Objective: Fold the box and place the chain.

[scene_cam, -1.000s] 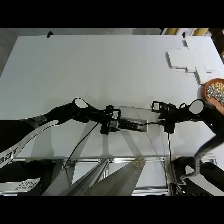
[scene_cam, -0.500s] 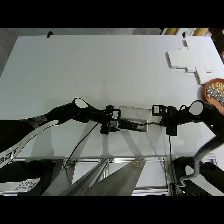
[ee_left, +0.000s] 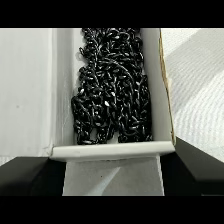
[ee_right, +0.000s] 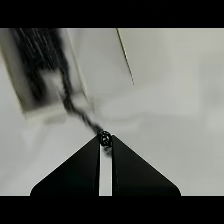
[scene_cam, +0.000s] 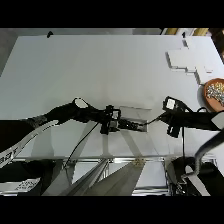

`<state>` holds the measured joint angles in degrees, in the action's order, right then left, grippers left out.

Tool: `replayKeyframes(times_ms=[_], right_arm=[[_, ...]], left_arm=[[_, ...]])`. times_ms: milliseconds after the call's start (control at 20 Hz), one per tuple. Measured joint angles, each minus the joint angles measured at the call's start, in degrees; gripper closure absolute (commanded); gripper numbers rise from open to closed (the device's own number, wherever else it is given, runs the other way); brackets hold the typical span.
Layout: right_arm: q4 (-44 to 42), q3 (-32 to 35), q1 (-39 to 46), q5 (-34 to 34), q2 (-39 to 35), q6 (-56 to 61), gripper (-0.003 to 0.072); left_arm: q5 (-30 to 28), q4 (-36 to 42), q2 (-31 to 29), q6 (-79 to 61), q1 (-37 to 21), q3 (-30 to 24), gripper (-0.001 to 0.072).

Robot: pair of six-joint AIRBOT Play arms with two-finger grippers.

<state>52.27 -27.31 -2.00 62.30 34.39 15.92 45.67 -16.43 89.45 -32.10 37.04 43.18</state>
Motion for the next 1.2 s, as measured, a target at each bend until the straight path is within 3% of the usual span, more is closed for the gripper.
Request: replayKeyframes(times_ms=[250,450,650,700,800,850,950,1050,1100,1150,1200], right_arm=[[-19.63,0.0,-5.14,-2.12,-2.99,1.22,0.0667],[-24.09,0.0,-14.34,-10.54,-1.77,1.51,0.0667],[-23.28,0.0,-20.35,-17.66,4.24,1.99,0.0665],[-22.03,0.0,-21.05,-18.36,5.75,2.38,0.0619],[-17.86,-0.04,-21.97,-19.47,8.17,4.13,0.0431],[-15.08,-0.42,-22.27,-19.71,8.96,5.53,0.0417],[-9.55,-2.6,-22.58,-19.12,9.94,8.44,0.043],[-5.05,-6.99,-22.32,-16.96,10.88,10.23,0.0518],[-3.43,-9.62,-21.99,-15.8,11.52,10.91,0.0525],[-2.21,-12.59,-21.49,-14.8,12.39,11.34,0.0566],[-1.2,-15.19,-20.94,-13.9,13.46,11.63,0.0667]], left_arm=[[0.0,0.0,0.0,0.0,0.0,0.0,0.0679],[0.0,0.0,0.0,0.02,0.0,0.0,0.0679],[0.0,0.0,0.0,0.0,0.0,0.0,0.0679],[0.0,0.0,0.0,0.0,0.0,0.0,0.0679],[0.0,0.0,0.0,0.0,0.0,0.0,0.0679],[0.0,0.0,0.0,0.0,0.0,0.0,0.0679],[0.0,0.0,0.0,0.02,0.0,0.0,0.0679],[0.0,0.0,0.0,0.0,0.0,0.0,0.0679],[0.0,0.0,0.0,0.0,0.0,0.0,0.0679],[0.0,0.0,0.0,0.0,0.0,0.0,0.0679],[0.0,0.0,0.0,0.02,0.0,0.0,0.0679]])
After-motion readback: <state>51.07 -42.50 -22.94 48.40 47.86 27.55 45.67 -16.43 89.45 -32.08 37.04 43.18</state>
